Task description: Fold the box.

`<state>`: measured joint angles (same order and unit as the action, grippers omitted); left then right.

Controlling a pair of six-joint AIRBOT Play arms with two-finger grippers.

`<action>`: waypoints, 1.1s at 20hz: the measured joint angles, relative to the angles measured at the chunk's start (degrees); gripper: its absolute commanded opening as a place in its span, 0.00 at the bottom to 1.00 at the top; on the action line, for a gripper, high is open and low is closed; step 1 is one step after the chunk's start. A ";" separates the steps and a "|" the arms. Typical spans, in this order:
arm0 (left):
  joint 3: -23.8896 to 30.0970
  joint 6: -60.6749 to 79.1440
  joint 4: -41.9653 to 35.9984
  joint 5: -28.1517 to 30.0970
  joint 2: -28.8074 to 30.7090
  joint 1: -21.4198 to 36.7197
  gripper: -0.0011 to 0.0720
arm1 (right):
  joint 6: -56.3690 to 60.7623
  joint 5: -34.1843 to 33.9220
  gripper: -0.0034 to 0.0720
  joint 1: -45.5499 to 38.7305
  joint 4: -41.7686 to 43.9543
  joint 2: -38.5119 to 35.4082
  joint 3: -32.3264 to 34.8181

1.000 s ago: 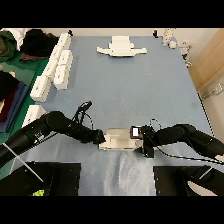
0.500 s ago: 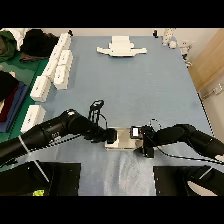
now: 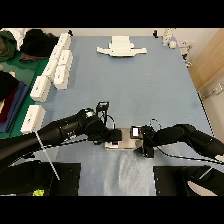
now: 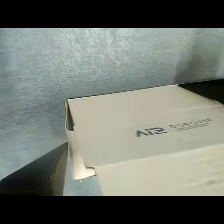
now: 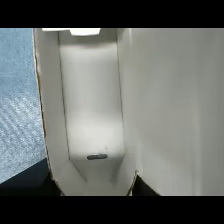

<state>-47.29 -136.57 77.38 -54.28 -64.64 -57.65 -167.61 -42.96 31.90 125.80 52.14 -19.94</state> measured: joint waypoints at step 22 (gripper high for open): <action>-8.74 -6.80 4.85 -8.81 -10.64 -4.59 0.57 | 0.00 -0.02 0.72 0.00 0.00 0.00 0.00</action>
<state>-56.03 -143.37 82.24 -63.09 -75.29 -62.24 -167.61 -42.98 31.90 125.80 52.14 -19.94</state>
